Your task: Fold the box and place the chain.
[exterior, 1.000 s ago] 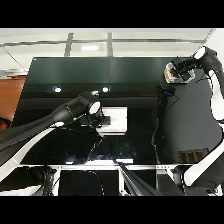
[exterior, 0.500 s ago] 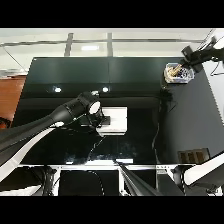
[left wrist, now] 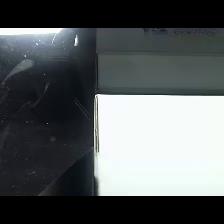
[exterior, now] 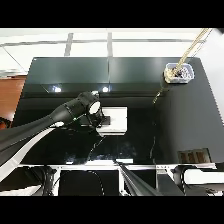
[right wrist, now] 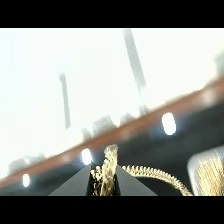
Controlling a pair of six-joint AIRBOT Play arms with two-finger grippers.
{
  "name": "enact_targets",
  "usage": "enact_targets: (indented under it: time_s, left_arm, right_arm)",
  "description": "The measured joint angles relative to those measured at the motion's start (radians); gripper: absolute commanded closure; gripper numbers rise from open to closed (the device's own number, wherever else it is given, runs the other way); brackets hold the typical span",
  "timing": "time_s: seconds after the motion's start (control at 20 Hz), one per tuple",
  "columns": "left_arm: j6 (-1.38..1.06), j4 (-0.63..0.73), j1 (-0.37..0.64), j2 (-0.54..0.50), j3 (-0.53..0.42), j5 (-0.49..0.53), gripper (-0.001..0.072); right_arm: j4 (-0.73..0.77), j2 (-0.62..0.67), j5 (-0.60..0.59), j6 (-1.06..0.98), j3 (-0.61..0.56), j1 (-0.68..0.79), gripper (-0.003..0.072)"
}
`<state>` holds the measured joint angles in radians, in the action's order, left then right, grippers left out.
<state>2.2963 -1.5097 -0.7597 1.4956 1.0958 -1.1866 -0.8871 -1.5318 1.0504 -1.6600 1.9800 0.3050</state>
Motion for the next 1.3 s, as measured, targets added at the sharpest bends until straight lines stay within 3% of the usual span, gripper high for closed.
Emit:
enact_targets:
  time_s: [0.2,0.55,0.75,0.95,1.3]
  left_arm:
    - [0.0,0.0,0.0,0.0,0.0,0.0,0.0682]
    - [0.0,0.0,0.0,0.0,0.0,0.0,0.0682]
    - [0.0,0.0,0.0,0.0,0.0,0.0,0.0682]
    - [0.0,0.0,0.0,0.0,0.0,0.0,0.0682]
    - [0.0,0.0,0.0,0.0,0.0,-0.001,0.0682]
  right_arm:
    - [0.081,0.116,-0.016,0.079,0.082,0.0,0.0675]
    - [0.183,0.28,-0.008,0.153,0.109,0.0,0.0675]
    - [0.292,0.326,0.096,0.192,0.111,0.0,0.0674]
    - [0.373,0.347,0.277,0.214,0.111,-0.018,0.0674]
    - [0.401,0.355,0.451,0.233,0.073,-0.185,0.0674]
